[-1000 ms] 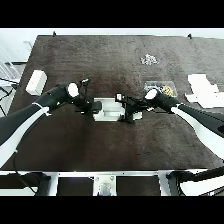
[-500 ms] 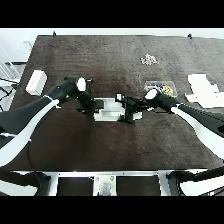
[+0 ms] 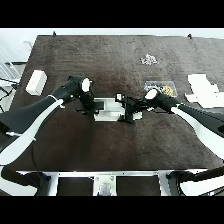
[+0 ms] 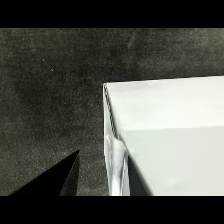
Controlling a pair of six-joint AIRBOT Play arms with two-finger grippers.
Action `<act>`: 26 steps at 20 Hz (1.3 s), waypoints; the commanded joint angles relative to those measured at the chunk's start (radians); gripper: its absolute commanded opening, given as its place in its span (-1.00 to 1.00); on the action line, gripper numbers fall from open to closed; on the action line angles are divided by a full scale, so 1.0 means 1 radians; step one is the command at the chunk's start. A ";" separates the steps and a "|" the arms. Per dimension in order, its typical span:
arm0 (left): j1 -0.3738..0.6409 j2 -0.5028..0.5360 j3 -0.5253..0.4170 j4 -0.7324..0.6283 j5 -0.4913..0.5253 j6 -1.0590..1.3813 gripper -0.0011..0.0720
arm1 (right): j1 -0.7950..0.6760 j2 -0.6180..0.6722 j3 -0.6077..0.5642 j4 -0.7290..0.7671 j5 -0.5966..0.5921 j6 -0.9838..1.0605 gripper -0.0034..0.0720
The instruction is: Fold the box and place the chain.
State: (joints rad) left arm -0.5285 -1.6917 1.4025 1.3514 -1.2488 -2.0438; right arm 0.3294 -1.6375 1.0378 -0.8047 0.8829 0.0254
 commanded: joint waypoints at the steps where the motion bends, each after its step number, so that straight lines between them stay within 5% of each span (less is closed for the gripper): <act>1: -0.015 -0.058 0.083 0.021 -0.084 0.002 -0.03 | 0.000 -0.001 0.000 0.000 0.000 0.000 0.61; 10: -0.031 -0.121 0.175 0.062 -0.124 0.001 -0.06 | 0.000 -0.001 0.000 0.000 0.000 0.000 0.61; 11: -0.031 -0.127 0.175 0.063 -0.124 0.001 -0.22 | 0.000 -0.001 0.000 0.000 0.000 0.000 0.61; 16: -0.031 -0.148 0.180 0.060 -0.145 0.001 -0.41 | 0.000 -0.001 0.000 0.000 0.000 0.000 0.61; 17: -0.031 -0.148 0.180 0.064 -0.156 0.002 -0.71 | 0.000 -0.001 0.000 0.000 0.000 0.000 0.61; 18: -0.031 -0.148 0.180 0.064 -0.157 0.002 -0.79 | 0.000 -0.001 0.000 0.000 0.000 0.000 0.61; 23: -0.031 -0.146 0.180 0.071 -0.155 0.002 -0.91 | 0.000 -0.001 0.000 0.000 0.000 0.000 0.61; 24: -0.031 -0.146 0.187 0.067 -0.155 0.004 -0.58 | 0.000 -0.001 0.000 0.000 0.000 0.000 0.61; 25: -0.031 -0.146 0.201 0.057 -0.159 0.011 0.04 | 0.000 -0.001 0.000 0.000 0.000 0.000 0.61; 26: -0.031 -0.145 0.224 0.055 -0.170 0.035 0.29 | 0.000 -0.001 0.000 0.000 0.000 0.000 0.61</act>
